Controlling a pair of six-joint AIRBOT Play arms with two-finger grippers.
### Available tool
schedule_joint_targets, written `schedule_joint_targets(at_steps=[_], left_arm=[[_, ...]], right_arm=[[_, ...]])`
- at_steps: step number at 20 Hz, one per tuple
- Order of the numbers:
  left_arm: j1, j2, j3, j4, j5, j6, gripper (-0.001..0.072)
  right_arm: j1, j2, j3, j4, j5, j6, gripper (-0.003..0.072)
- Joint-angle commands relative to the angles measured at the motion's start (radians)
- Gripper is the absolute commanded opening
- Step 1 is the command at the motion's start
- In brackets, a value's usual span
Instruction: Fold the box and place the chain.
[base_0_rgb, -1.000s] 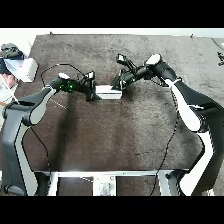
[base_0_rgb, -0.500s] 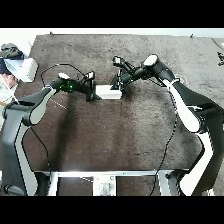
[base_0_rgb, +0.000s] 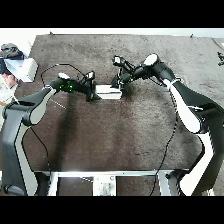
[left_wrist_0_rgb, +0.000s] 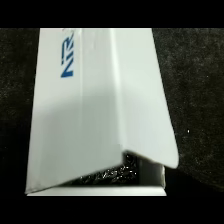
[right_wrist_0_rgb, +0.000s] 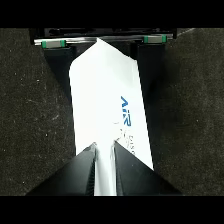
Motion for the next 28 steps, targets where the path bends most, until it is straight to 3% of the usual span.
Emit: schedule_joint_targets(at_steps=[1,19,28], left_arm=[[0.001,0.0,0.001,0.001,-0.001,0.001,0.0253],[0.001,0.0,0.0,0.001,-0.001,0.001,0.0254],[0.001,0.0,0.001,0.001,-0.001,0.001,0.0254]], right_arm=[[0.001,0.001,0.001,-0.022,-0.002,0.0,0.0172],[0.039,0.018,0.001,-0.105,-0.055,0.0,0.0172],[0.068,0.017,0.0,-0.179,0.009,0.004,0.0172]])
